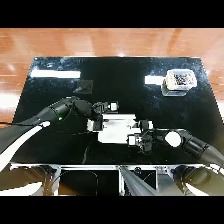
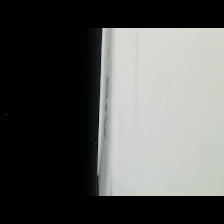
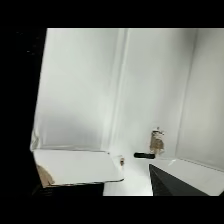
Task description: Fold the box and place the chain.
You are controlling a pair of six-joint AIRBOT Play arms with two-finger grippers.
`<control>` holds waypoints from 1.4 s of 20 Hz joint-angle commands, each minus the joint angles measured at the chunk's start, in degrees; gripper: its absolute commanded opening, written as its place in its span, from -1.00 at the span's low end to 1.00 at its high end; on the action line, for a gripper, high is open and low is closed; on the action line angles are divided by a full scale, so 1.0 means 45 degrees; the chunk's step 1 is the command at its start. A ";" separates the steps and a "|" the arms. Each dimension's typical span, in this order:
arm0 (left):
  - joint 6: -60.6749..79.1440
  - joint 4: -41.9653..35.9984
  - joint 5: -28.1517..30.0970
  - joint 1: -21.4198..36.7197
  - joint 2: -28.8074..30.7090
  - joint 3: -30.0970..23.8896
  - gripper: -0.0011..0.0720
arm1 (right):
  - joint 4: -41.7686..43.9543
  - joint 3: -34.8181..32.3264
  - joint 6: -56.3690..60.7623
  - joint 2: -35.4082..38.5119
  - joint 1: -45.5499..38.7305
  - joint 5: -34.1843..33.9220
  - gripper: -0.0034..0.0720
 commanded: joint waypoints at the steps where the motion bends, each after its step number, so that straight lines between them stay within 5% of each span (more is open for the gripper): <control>1: 0.0000 0.0000 0.0015 0.0005 -0.0010 0.0015 -0.92 | 0.1506 -0.0063 -0.0321 -0.0005 0.0019 -0.0544 0.86; 5: 0.0000 -0.0005 0.0010 0.0005 -0.0010 0.0015 -0.92 | 0.3385 -0.0063 -0.0262 -0.0005 0.0087 0.0772 0.85; 20: -0.0228 0.0000 0.0155 0.0005 -0.0010 0.0015 -0.92 | 0.4741 -0.0058 0.0855 0.0044 0.0087 -0.1943 0.85; 28: -0.0228 0.0005 0.0403 0.0005 -0.0005 0.0015 -0.92 | 0.4687 -0.0049 0.2137 0.0981 0.0078 -0.1710 1.00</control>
